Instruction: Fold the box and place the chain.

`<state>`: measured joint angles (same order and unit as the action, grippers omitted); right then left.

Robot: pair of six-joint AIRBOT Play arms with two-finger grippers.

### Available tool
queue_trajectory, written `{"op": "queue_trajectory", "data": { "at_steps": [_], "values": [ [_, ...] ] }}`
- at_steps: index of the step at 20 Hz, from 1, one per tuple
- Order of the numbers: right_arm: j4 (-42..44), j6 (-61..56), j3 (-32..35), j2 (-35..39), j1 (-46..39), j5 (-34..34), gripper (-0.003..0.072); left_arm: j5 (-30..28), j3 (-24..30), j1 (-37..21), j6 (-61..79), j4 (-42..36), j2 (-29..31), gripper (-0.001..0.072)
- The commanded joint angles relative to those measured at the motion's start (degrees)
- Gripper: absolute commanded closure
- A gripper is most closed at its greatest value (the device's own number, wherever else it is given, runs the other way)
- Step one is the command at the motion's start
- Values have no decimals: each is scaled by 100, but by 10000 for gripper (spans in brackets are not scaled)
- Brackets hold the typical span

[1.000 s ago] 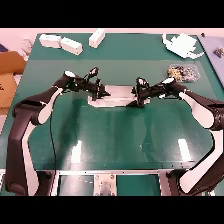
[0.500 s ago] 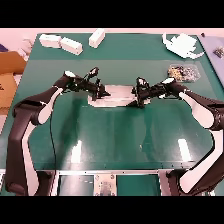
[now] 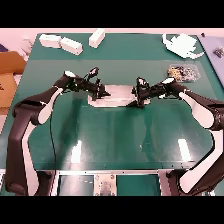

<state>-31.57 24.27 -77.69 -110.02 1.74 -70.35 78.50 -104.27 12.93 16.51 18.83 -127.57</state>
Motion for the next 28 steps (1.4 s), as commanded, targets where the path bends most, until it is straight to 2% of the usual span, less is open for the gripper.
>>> {"op": "queue_trajectory", "data": {
  "at_steps": [1,21,22,23,24,28],
  "values": [
    [2,-2,-2,4,7,-2,254,-7,0,0,0,0,0,688],
    [2,-2,-2,4,7,-2,254,-101,0,0,2,-131,2,688],
    [2,-2,-2,4,7,-2,254,-103,0,0,4,-153,2,620],
    [2,-2,-2,4,7,-2,254,-133,0,0,2,-219,2,381],
    [2,-2,-2,4,7,-2,254,-160,0,0,2,-306,7,237],
    [2,-2,-2,4,7,-2,254,-105,-11,0,4,-787,13,232]
  ]
}}
